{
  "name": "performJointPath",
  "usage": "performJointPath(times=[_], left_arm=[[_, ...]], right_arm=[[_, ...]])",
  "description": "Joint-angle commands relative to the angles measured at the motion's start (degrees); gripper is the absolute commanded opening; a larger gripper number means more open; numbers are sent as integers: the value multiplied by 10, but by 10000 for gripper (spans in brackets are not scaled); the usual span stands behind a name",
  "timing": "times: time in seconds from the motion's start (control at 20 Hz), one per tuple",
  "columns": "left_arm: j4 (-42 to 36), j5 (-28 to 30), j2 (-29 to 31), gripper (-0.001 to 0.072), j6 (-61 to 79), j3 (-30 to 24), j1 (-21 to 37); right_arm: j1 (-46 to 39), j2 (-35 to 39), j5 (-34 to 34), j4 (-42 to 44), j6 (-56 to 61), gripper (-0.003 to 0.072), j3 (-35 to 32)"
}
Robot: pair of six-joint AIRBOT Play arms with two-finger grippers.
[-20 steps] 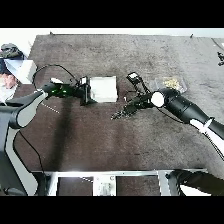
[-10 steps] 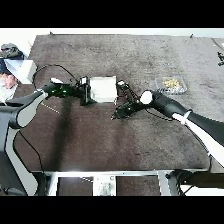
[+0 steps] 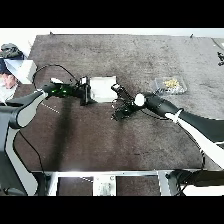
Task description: Fold the box and place the chain.
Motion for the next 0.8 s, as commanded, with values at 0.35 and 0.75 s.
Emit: performJointPath(times=[0.35,0.75], left_arm=[[0,0,0,205,0,0,0],[0,0,0,205,0,0,0]], right_arm=[[21,-2,-13,-20,27,230,2],[21,-36,-26,-28,26,62,2]])
